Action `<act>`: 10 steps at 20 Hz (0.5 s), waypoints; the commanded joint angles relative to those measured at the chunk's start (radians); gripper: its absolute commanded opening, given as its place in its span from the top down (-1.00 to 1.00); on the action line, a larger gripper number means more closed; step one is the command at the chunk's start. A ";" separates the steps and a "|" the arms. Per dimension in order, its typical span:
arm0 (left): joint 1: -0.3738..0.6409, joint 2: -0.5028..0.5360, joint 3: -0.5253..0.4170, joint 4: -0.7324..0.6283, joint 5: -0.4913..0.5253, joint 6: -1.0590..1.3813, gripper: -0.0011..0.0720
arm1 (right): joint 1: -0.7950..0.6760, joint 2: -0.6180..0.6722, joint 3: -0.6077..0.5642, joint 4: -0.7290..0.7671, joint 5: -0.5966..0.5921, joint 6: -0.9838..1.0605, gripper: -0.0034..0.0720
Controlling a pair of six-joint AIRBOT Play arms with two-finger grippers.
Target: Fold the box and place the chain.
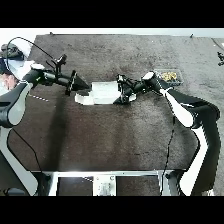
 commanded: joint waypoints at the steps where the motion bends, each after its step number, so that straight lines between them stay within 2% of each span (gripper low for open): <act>1: -0.046 0.007 0.001 0.068 0.018 -0.030 0.86 | 0.000 -0.001 0.000 0.000 0.000 0.000 -0.16; 3: -0.088 0.006 0.001 0.103 0.111 -0.091 0.95 | 0.000 -0.001 0.000 0.000 0.000 0.000 -0.16; 6: -0.124 0.006 0.001 0.067 0.303 -0.143 0.94 | 0.000 -0.001 0.000 0.000 0.000 0.000 -0.16; 10: -0.125 0.005 0.001 -0.004 0.452 -0.140 0.94 | 0.000 -0.001 0.000 0.000 0.000 0.000 -0.16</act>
